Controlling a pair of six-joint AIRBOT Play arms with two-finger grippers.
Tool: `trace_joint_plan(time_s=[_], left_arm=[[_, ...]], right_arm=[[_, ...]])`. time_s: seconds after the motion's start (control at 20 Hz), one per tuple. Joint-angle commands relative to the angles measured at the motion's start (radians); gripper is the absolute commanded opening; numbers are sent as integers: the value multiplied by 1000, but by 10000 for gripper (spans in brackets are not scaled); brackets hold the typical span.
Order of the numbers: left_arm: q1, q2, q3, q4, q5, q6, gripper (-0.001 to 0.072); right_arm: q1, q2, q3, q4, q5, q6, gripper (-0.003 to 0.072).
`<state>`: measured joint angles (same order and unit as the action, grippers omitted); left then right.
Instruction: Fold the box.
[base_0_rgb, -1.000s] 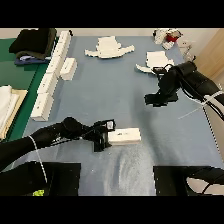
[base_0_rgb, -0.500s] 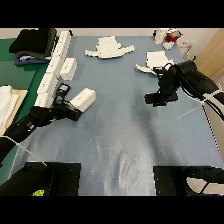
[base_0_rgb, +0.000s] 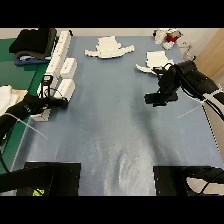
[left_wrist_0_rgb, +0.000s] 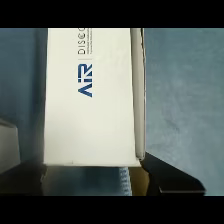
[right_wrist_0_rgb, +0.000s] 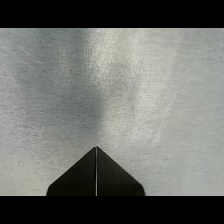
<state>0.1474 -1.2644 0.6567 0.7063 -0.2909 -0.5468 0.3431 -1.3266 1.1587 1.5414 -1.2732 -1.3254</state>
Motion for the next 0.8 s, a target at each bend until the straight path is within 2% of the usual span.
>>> trace_joint_plan(time_s=[0.0,0.45,0.75], left_arm=[[6,-137,143,3,3,-58,597],[-41,-415,547,-2,-7,-133,596],[-40,-520,692,16,-7,-135,597]], right_arm=[[-1,-1,1,0,0,0,2],[-1,-1,1,0,0,0,2],[-1,-1,1,0,0,0,2]])
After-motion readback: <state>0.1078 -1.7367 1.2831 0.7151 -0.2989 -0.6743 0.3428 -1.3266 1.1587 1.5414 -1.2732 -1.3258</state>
